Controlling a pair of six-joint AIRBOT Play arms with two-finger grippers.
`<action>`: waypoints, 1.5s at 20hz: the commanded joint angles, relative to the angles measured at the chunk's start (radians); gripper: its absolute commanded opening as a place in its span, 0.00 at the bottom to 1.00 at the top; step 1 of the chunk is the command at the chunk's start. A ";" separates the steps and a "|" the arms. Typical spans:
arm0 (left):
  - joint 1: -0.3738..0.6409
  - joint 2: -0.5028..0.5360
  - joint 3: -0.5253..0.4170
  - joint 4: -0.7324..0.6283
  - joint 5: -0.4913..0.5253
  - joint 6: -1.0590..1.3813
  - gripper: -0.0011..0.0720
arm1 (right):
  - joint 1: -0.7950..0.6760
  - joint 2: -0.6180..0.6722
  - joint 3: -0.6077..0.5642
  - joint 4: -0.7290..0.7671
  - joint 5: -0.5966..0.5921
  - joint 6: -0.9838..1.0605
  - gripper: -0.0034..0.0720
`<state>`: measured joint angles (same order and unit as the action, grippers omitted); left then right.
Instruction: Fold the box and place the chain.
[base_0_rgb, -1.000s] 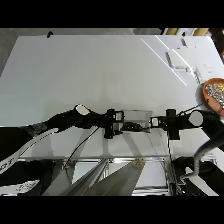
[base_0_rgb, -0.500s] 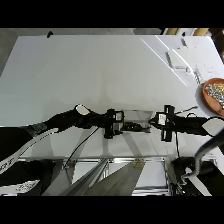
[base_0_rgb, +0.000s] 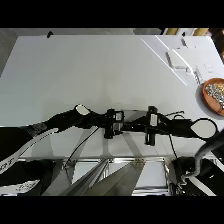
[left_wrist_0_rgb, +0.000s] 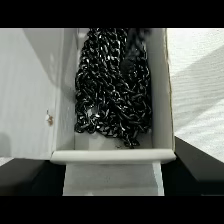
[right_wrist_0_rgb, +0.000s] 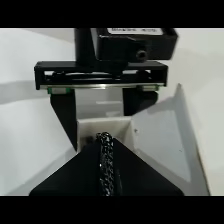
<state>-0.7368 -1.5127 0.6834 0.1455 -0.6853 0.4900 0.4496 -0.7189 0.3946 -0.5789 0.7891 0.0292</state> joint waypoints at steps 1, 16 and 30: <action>0.000 0.001 0.001 0.000 0.000 0.000 0.39 | 0.062 -0.095 0.002 0.014 -0.067 0.001 0.38; 0.000 0.001 0.001 0.000 0.000 0.000 0.39 | -0.463 -0.170 0.308 -0.462 0.098 0.041 0.28; 0.000 0.001 0.001 0.000 0.000 0.000 0.39 | -0.463 -0.411 0.160 -0.698 0.093 -0.171 0.36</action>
